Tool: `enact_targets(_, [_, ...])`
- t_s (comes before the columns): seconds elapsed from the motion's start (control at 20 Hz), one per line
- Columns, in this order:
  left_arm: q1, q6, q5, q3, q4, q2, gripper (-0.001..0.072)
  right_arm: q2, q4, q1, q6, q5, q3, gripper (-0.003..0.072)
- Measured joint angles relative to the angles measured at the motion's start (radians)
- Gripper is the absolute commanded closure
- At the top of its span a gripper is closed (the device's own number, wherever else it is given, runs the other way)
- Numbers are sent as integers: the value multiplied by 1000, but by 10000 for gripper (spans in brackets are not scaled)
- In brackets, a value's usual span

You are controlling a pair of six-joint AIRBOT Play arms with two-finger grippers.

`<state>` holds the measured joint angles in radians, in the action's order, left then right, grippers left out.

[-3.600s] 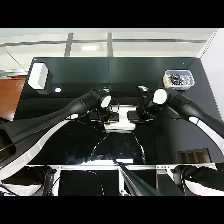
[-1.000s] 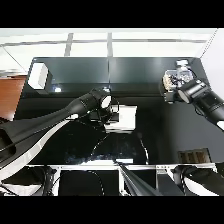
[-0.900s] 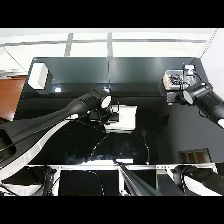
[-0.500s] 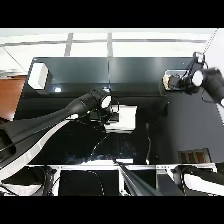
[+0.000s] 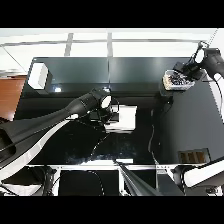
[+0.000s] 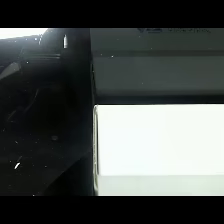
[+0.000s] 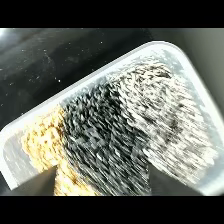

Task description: Fold the box and place the chain.

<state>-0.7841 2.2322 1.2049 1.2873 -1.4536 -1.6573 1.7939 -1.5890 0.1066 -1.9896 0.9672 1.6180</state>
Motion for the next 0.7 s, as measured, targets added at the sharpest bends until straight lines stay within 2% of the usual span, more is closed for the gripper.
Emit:
enact_targets(0.15, [0,0,0,0,0,0,680,62,16,7,0,-16,40,154])
enact_targets(0.2, [0,0,0,0,0,0,680,77,20,9,0,-22,47,222])
enact_targets(0.25, [0,0,0,0,0,0,680,90,26,12,1,-24,51,365])
enact_targets(0.3, [0,0,0,0,0,0,680,99,34,15,1,-29,56,390])
enact_targets(0.35, [0,0,0,0,0,0,680,106,35,19,0,-31,58,519])
enact_targets(0.4, [0,0,0,0,0,0,680,111,38,22,1,-29,60,677])
enact_targets(0.55, [0,0,0,0,0,0,680,113,46,27,28,12,81,678])
enact_targets(0.7, [0,0,0,0,0,0,680,61,51,29,105,47,107,679])
